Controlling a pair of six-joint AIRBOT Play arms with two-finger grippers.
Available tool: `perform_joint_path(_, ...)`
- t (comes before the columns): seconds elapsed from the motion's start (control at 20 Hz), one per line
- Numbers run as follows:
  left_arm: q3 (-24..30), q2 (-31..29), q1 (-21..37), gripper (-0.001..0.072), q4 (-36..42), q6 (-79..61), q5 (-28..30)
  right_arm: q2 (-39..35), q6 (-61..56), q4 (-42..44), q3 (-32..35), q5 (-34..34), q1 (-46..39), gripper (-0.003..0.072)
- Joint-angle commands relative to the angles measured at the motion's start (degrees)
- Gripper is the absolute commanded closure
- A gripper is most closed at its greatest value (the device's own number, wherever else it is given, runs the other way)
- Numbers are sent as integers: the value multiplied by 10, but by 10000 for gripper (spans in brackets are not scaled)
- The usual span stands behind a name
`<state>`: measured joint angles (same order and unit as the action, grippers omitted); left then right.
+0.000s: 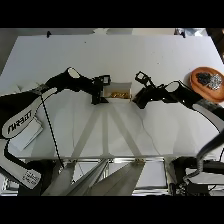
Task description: Fold the box and place the chain.
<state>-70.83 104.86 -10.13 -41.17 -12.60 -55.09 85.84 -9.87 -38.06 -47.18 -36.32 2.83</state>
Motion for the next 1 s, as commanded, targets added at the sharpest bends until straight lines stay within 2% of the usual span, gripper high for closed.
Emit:
perform_joint_path(0.0, 0, 0, 0, 193, 0, 0, 0, 28, 29, 25, -33, -17, 0, 356)
perform_joint_path(0.05, 0, 0, 0, 193, 0, 0, 0, 35, 31, 24, -41, -28, 0, 364)
perform_joint_path(0.1, 0, 0, 0, 193, 0, 0, 0, 43, 43, 23, -51, -48, 0, 405)
perform_joint_path(0.25, 0, 0, 0, 193, 0, 0, 0, 55, 46, 13, -57, -47, 0, 621)
perform_joint_path(0.3, 0, 0, 0, 193, 0, 0, 0, 54, 38, -1, -57, -48, 0, 671)
perform_joint_path(0.5, 0, 0, 0, 193, 0, 0, 0, 40, 2, -51, -57, -48, 0, 677)
perform_joint_path(0.75, 0, 0, 0, 193, 0, 0, 0, -43, -16, -56, -57, -79, 0, 677)
perform_joint_path(0.85, 0, 0, 0, 193, 0, 0, 0, -79, -19, -38, -57, -97, 0, 677)
perform_joint_path(0.95, 0, 0, 0, 193, 0, 0, 0, -99, -16, 20, -57, -111, 0, 677)
